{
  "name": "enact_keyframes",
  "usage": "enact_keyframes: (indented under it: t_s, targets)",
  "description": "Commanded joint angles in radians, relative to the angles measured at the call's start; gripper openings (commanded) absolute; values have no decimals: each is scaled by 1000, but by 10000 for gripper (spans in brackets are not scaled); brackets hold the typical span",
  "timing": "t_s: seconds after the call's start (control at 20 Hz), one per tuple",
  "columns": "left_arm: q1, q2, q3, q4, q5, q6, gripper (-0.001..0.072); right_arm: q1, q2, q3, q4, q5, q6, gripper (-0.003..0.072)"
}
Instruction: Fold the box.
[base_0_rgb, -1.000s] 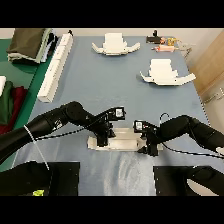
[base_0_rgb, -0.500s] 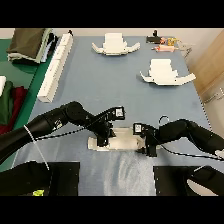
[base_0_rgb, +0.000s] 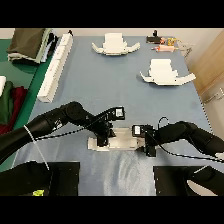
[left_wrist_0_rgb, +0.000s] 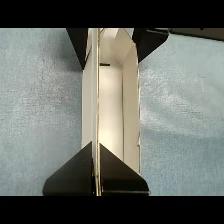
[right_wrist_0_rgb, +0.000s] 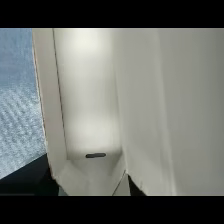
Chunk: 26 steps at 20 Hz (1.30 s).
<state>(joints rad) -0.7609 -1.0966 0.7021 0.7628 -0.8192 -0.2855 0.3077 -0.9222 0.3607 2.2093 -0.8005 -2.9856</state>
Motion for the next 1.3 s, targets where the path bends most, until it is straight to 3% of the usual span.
enact_keyframes:
  t_s: [0.0,0.45,0.7,1.25]
  targets:
    - [0,-1,0,0,0,0,14,0,6,0,-15,3,1,438]
    - [0,-1,0,1,0,1,14,0,7,0,-14,3,1,439]
    - [0,-1,1,8,98,117,14,0,7,0,-14,3,1,440]
    - [0,-1,1,-8,65,101,15,0,7,0,-14,3,0,439]
